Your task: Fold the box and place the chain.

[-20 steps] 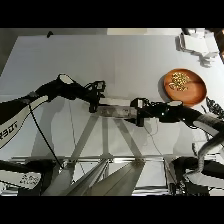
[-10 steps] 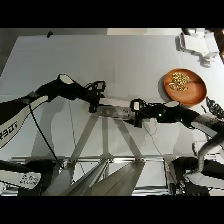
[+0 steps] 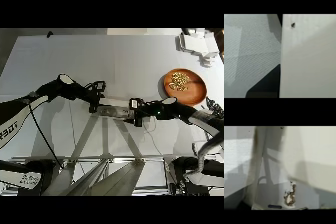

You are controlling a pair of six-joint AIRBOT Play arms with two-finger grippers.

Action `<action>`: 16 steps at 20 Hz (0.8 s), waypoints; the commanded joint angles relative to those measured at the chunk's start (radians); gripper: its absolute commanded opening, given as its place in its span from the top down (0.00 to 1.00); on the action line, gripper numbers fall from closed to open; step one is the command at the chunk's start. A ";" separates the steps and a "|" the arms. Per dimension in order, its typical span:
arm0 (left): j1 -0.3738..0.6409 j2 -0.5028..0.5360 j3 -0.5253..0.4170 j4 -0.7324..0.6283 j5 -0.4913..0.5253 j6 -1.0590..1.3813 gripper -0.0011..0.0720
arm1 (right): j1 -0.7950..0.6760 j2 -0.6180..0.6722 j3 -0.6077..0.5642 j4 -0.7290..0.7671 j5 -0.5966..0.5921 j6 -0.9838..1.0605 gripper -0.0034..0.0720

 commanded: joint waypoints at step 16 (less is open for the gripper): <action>0.000 0.000 0.000 0.000 0.001 0.000 0.97 | 0.001 -0.007 0.012 -0.033 0.012 0.039 0.35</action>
